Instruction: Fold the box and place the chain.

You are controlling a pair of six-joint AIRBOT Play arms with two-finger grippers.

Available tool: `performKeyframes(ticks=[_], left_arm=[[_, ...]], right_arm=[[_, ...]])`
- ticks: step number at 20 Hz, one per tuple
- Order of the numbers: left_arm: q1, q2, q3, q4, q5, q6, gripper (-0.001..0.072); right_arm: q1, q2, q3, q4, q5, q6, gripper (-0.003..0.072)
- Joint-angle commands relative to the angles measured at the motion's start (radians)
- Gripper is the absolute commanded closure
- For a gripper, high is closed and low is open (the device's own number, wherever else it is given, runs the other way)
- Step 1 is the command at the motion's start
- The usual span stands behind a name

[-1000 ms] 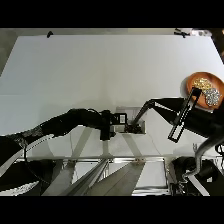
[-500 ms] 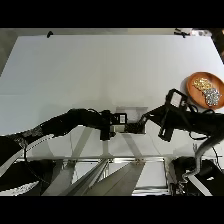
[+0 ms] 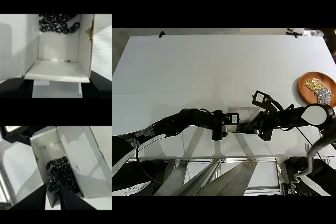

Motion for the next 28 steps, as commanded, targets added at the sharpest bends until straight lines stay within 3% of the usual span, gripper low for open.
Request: performKeyframes(ticks=[1, 6, 7, 11, 12, 13, 16, 21, 25, 28], left_arm=[[0.001, 0.000, 0.000, 0.000, 0.000, 0.000, 0.0433], [0.001, 0.000, 0.000, 0.000, 0.000, 0.000, 0.0433], [0.001, 0.000, 0.000, 0.000, 0.000, 0.000, 0.0433], [0.001, 0.000, 0.000, 0.000, 0.000, 0.000, 0.0433], [0.000, 0.000, 0.000, 0.000, 0.000, 0.000, 0.0433], [0.000, 0.000, 0.000, 0.000, 0.000, 0.000, 0.0433], [0.000, 0.000, 0.000, 0.000, 0.000, 0.000, 0.0433], [0.001, 0.000, 0.000, 0.000, 0.000, 0.000, 0.0433], [0.001, 0.000, 0.000, 0.000, 0.000, 0.000, 0.0433], [0.000, 0.000, 0.000, 0.000, 0.000, 0.000, 0.0433]], right_arm=[[0.007, -0.022, 0.000, -0.074, 0.004, 0.088, 0.0467], [0.007, -0.003, 0.006, -0.070, -0.022, 0.117, 0.0480], [0.001, 0.012, 0.020, -0.089, -0.026, 0.145, 0.0543], [-0.222, 0.040, 0.116, -0.090, 0.084, 0.178, 0.0555], [-0.274, 0.040, 0.133, -0.096, 0.121, 0.177, 0.0670], [-0.319, 0.040, 0.138, -0.105, 0.136, 0.178, 0.0681], [-0.402, -0.013, 0.138, -0.204, 0.045, 0.273, 0.0681], [-0.340, -0.248, 0.144, -0.112, -0.137, 0.282, 0.0684], [-0.257, -0.370, 0.198, 0.013, -0.060, 0.110, 0.0685], [-0.249, -0.374, 0.266, 0.051, 0.010, 0.050, 0.0685]])
